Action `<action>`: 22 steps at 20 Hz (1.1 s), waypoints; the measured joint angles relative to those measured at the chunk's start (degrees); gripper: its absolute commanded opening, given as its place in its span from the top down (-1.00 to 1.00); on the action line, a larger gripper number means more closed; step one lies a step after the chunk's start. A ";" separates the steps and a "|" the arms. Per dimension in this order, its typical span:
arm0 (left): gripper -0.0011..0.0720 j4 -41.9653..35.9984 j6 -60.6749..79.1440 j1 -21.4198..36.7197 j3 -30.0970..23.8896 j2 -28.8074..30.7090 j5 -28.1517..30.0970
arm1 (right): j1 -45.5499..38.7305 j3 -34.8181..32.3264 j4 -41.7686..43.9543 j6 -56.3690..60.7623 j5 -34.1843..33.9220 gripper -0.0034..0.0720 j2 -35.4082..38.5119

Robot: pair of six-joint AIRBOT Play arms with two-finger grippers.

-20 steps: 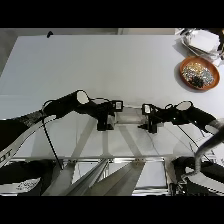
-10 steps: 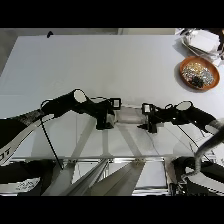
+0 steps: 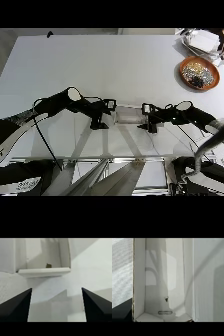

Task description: Fold the box and place the chain.

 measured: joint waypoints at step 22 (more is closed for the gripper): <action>-0.93 -12.35 9.49 -3.15 -0.94 -3.32 4.42 | -0.02 0.00 -0.15 -0.09 0.11 0.06 0.04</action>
